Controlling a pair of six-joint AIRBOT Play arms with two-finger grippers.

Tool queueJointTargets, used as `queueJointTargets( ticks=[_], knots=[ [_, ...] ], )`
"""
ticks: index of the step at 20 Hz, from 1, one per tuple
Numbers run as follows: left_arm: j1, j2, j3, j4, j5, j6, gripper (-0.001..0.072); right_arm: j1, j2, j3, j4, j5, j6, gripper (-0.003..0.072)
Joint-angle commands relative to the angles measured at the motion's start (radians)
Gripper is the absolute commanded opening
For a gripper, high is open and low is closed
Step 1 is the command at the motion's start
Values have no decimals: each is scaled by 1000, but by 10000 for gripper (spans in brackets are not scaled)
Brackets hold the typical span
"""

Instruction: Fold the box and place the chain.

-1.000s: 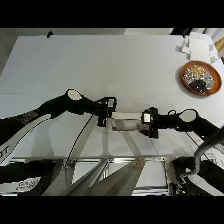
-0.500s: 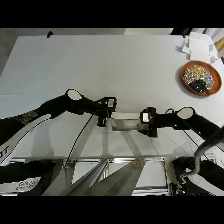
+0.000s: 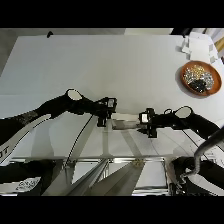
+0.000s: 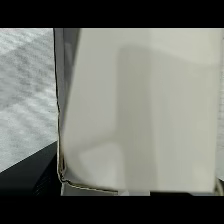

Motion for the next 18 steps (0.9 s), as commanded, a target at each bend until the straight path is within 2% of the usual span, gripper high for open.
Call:
queueJointTargets(
  ticks=[1,6,7,8,18],
  knots=[
    [0,0,0,0,5,0,11,0,-2,0,-17,-3,-2,375],
    [0,0,0,0,4,0,11,0,-2,0,-25,-3,-2,371],
    [0,0,0,0,4,0,11,0,-2,0,-31,-3,-2,322],
    [0,0,0,0,4,0,11,0,-2,0,-34,-2,-2,307],
    [0,0,0,0,5,0,11,0,-2,0,-33,-3,-2,320]
  ],
)
